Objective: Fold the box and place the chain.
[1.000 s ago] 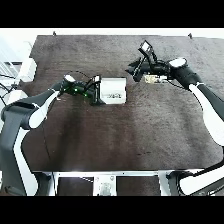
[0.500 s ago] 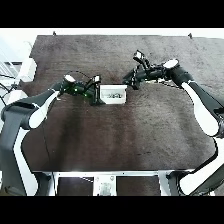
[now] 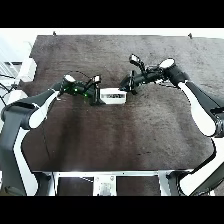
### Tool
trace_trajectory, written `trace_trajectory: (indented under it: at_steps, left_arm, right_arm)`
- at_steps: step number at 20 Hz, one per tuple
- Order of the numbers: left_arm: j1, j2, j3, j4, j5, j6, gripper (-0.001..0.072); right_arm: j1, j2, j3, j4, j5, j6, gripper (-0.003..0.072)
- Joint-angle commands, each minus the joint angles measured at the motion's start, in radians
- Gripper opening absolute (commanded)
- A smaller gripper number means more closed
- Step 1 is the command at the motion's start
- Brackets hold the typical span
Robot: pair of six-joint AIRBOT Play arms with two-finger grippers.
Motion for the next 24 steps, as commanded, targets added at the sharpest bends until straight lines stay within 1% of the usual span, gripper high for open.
trace_trajectory:
  at_steps: [1, 5, 12, 18, 24]
  left_arm:
    - [0.000, 0.000, 0.000, 0.000, 0.000, 0.000, 0.0393]
    - [0.001, 0.000, 0.000, 0.000, 0.000, 0.000, 0.0393]
    - [0.001, 0.000, 0.000, 0.000, 0.000, 0.000, 0.0393]
    - [0.001, 0.000, 0.000, 0.000, 0.000, 0.000, 0.0393]
    - [0.001, 0.000, 0.000, 0.000, 0.000, 0.000, 0.0393]
  right_arm:
    - [0.020, -0.005, 0.002, 0.002, 0.011, 0.002, 0.0296]
    - [0.045, -0.005, 0.002, 0.000, 0.002, -0.002, 0.0295]
    - [0.076, -0.018, 0.002, -0.074, -0.075, -0.001, 0.0296]
    - [0.082, -0.021, 0.002, -0.082, -0.118, -0.001, 0.0297]
    - [0.082, -0.020, 0.008, -0.082, -0.120, 0.000, 0.0297]
